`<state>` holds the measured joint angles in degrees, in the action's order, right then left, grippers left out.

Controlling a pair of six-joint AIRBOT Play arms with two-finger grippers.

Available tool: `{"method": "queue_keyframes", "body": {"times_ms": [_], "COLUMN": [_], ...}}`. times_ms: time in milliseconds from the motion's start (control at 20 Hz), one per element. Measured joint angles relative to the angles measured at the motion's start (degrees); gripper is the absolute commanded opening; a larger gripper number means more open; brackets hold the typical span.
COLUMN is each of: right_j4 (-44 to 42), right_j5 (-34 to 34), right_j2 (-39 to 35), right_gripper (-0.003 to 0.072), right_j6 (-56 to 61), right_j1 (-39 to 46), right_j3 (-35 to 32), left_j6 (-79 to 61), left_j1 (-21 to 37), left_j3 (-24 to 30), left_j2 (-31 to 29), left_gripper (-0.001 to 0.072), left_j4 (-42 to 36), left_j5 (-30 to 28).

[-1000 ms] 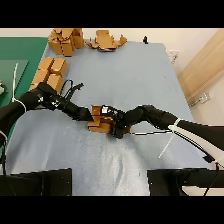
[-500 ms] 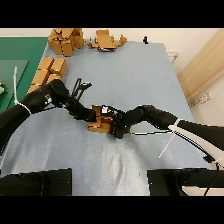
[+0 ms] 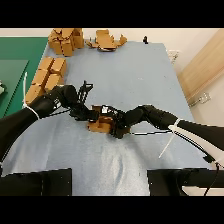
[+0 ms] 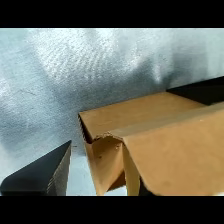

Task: Fold the box.

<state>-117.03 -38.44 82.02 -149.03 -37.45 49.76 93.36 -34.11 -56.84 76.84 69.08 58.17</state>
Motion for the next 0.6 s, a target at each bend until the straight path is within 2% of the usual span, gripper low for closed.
{"method": "queue_keyframes", "body": {"times_ms": [350, 400, 600], "right_j4": [-0.17, -0.17, -0.39], "right_j5": [0.0, 0.0, 0.02], "right_j2": [0.0, 0.0, 0.02], "right_gripper": [0.0009, 0.0009, 0.0009], "right_j6": [0.02, 0.02, 0.11], "right_j1": [0.0, 0.0, 0.0], "right_j3": [0.0, 0.0, 0.0], "left_j6": [8.09, 9.2, 13.07], "left_j1": [-5.25, -5.62, -7.61], "left_j3": [-0.7, -1.29, -5.42], "left_j2": [3.56, 4.28, 7.8], "left_gripper": [0.0477, 0.0455, 0.0456], "left_j4": [6.29, 7.3, 12.15], "left_j5": [-1.86, -1.81, 0.59]}}
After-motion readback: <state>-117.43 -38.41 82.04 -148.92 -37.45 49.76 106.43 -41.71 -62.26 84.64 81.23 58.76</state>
